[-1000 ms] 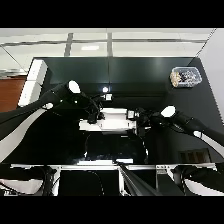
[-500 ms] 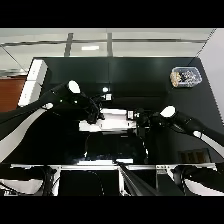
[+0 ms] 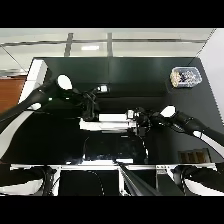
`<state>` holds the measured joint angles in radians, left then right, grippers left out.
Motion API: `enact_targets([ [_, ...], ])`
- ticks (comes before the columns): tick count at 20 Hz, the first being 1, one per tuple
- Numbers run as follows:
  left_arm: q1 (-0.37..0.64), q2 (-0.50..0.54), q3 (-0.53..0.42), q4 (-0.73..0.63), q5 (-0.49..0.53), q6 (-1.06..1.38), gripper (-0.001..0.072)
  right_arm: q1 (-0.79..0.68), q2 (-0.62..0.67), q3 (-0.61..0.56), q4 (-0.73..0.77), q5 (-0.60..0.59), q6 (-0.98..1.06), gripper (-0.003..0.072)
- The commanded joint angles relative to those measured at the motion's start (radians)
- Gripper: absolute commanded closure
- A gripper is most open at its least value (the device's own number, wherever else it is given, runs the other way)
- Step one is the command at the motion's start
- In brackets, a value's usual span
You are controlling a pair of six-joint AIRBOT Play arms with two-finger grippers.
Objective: Fold the box and place the chain.
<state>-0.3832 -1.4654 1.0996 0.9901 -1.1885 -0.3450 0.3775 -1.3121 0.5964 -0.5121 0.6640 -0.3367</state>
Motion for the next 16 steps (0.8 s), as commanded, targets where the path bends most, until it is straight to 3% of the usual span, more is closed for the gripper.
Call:
enact_targets([
  [1, 0.045, 0.078, 0.0, 0.161, -0.117, -0.298, 0.0085, 0.001, 0.0, 0.0, -0.001, 0.005, 0.0, 0.0271],
  [2, 0.06, 0.086, 0.0, 0.173, -0.162, -0.369, 0.0137, 0.001, 0.0, 0.0, -0.001, 0.005, 0.0, 0.0271],
  [3, 0.074, 0.087, -0.004, 0.172, -0.215, -0.436, 0.0359, 0.001, 0.0, 0.0, -0.001, 0.005, 0.0, 0.0271],
  [4, 0.087, 0.087, -0.018, 0.163, -0.267, -0.468, 0.0697, 0.001, 0.0, 0.0, -0.001, 0.005, 0.0, 0.0271],
  [6, 0.096, 0.098, -0.096, 0.062, -0.299, -0.468, 0.069, 0.001, 0.0, 0.0, -0.001, 0.005, 0.0, 0.0271],
  [7, 0.095, 0.113, -0.151, -0.008, -0.26, -0.459, 0.069, 0.001, 0.0, 0.0, -0.001, 0.005, 0.0, 0.0271],
  [12, 0.068, 0.299, -0.435, -0.474, 0.09, -0.23, 0.0691, 0.001, 0.0, 0.0, -0.002, 0.005, -0.001, 0.0294],
  [13, 0.047, 0.342, -0.473, -0.51, 0.153, -0.214, 0.0689, 0.001, 0.0, 0.0, -0.001, 0.005, -0.001, 0.0503],
  [14, 0.029, 0.366, -0.499, -0.52, 0.187, -0.212, 0.0688, 0.001, 0.0, 0.0, -0.002, 0.005, -0.001, 0.0548],
  [16, -0.003, 0.364, -0.526, -0.547, 0.192, -0.212, 0.0687, 0.001, 0.0, 0.0, -0.001, 0.005, 0.0, 0.0547],
])
